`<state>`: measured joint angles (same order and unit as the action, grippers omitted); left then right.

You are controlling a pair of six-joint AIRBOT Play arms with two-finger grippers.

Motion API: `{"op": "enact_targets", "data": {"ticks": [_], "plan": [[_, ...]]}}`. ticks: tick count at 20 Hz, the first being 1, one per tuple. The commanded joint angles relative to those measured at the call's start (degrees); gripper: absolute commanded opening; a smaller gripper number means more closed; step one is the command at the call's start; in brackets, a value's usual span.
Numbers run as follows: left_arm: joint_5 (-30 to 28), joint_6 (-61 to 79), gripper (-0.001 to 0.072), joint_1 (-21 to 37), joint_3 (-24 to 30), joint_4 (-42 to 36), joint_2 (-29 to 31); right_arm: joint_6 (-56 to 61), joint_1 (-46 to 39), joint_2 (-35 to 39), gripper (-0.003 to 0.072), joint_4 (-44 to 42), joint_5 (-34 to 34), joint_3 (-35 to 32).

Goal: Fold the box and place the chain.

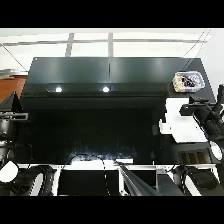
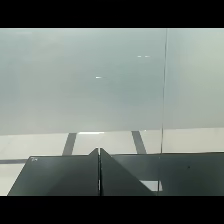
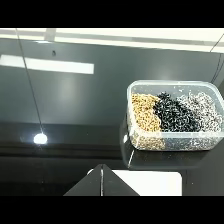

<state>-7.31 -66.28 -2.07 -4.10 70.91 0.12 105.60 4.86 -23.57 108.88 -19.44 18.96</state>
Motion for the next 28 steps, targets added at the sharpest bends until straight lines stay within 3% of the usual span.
{"op": "enact_targets", "data": {"ticks": [1,21,22,24,26,28], "plan": [[-0.02,0.02,0.0031,-0.02,0.04,0.00,0.04,0.00,0.02,-0.02,0.0019,-0.02,-0.02,-0.02],[-0.04,-0.31,0.0031,-0.09,0.04,-0.13,0.04,0.02,0.02,-0.02,0.0020,-0.02,0.68,-0.02],[0.70,-5.49,0.0031,-0.28,0.02,-3.34,0.07,0.02,0.02,-0.02,0.0019,-0.02,1.86,-0.02],[8.55,-20.55,0.0031,-1.49,0.02,-11.98,0.04,0.04,0.13,-0.02,0.0020,-4.13,2.43,-0.02],[23.12,-21.88,0.0030,-2.75,0.04,-11.56,-0.83,0.04,0.13,-0.02,0.0020,-11.04,3.43,-0.02],[31.08,-21.86,0.0030,-3.43,0.04,-11.65,-3.21,0.04,0.13,-0.07,0.0020,-18.21,4.55,-0.04]]}}
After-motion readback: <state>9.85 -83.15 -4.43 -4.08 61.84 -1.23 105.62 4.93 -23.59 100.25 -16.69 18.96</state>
